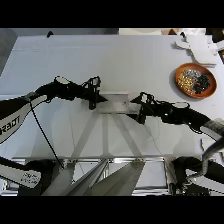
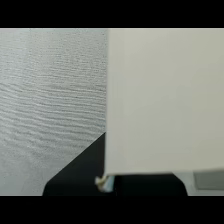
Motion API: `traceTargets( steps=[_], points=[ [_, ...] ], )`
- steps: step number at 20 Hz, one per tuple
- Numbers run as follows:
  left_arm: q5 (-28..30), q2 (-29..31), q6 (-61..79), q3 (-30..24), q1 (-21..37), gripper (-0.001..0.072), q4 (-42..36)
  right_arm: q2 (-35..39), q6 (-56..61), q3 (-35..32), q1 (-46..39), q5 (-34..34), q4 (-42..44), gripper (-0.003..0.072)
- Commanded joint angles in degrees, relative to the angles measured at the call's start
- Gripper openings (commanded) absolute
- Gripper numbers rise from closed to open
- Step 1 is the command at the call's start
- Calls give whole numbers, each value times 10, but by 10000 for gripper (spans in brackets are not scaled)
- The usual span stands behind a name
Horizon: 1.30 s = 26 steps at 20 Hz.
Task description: Fold the box and place the chain.
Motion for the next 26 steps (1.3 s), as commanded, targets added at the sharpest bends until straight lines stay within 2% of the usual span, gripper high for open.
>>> traceTargets(
  steps=[1,8,12,17,22,26],
  points=[
    [0,0,0,1,0,8,0,0,50,1,0,-1,-23,690],
    [0,0,0,1,0,8,0,-2,49,21,0,-21,-31,690],
    [0,0,0,1,0,8,0,-37,71,57,-22,27,-109,690],
    [0,0,0,1,0,8,0,-95,84,108,-38,94,-115,690],
    [0,0,0,1,0,8,0,-125,84,137,-38,94,-118,690],
    [0,0,0,1,0,8,0,-127,84,151,-38,91,-153,690]
  ],
)
